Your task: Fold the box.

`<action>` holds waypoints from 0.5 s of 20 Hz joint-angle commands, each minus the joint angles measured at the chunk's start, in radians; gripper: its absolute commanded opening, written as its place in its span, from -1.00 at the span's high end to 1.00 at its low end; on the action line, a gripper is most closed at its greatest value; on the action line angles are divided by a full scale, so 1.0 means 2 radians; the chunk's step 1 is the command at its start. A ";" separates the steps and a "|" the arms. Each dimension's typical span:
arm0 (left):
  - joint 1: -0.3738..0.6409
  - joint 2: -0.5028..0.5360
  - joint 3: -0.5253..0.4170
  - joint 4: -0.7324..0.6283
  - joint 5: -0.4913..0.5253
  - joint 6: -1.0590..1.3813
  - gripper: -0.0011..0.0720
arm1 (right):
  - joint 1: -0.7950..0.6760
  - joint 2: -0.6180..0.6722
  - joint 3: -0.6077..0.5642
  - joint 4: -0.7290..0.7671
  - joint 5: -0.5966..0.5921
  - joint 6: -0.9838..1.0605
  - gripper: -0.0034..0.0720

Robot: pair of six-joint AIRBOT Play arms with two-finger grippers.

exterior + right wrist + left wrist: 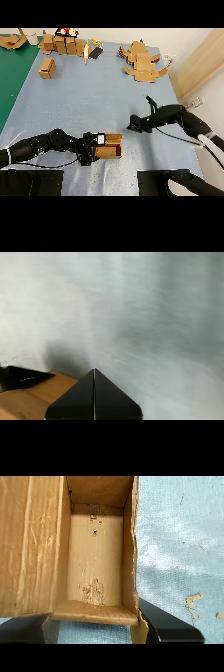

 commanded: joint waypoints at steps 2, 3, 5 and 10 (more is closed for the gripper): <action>0.000 0.000 0.000 0.000 0.000 0.000 0.17 | 0.003 -0.084 0.049 0.163 -0.062 -0.212 0.91; 0.000 0.000 0.000 0.000 0.000 0.000 0.17 | 0.012 -0.086 0.052 0.162 -0.062 -0.226 0.91; 0.000 0.000 0.000 0.000 0.000 0.000 0.17 | 0.021 -0.085 0.052 0.159 -0.076 -0.232 0.91; 0.000 0.000 0.000 0.000 0.000 0.000 0.17 | 0.103 -0.044 0.022 0.100 -0.064 -0.253 0.91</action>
